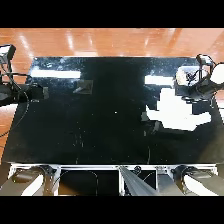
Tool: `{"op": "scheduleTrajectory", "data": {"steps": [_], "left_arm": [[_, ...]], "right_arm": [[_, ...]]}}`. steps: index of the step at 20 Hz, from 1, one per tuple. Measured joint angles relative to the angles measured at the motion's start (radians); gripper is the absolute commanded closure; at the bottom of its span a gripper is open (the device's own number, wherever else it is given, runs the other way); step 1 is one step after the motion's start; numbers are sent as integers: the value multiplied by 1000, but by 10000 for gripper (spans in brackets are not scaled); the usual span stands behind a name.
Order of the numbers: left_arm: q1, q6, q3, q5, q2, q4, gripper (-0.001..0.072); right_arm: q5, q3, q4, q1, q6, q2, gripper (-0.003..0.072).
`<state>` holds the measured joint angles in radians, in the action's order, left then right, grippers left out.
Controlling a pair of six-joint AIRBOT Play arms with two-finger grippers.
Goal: Fold the box and place the chain.
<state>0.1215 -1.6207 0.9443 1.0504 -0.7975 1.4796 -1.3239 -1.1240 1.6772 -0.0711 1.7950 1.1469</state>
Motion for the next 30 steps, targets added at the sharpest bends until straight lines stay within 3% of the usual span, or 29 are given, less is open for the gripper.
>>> {"op": "scheduleTrajectory", "data": {"steps": [19, 26, 27, 28, 29, 30], "left_arm": [[0, 0, 0, -2, 0, 0, 682], [0, 0, -3, -175, -18, -2, 679], [0, 0, -3, -204, -30, -3, 640], [0, -2, -3, -230, -49, -4, 435], [0, -2, -4, -259, -71, -11, 75], [2, -3, -3, -286, -96, -23, 79]], "right_arm": [[26, 0, 0, 0, 0, 0, 648], [86, 0, 0, 1, 0, 0, 647], [113, 0, 1, 1, 0, 0, 631], [147, 0, 1, 1, 0, 0, 148], [188, 1, 1, 2, 0, 2, -31], [222, 1, 1, 3, -3, 4, -30]]}}
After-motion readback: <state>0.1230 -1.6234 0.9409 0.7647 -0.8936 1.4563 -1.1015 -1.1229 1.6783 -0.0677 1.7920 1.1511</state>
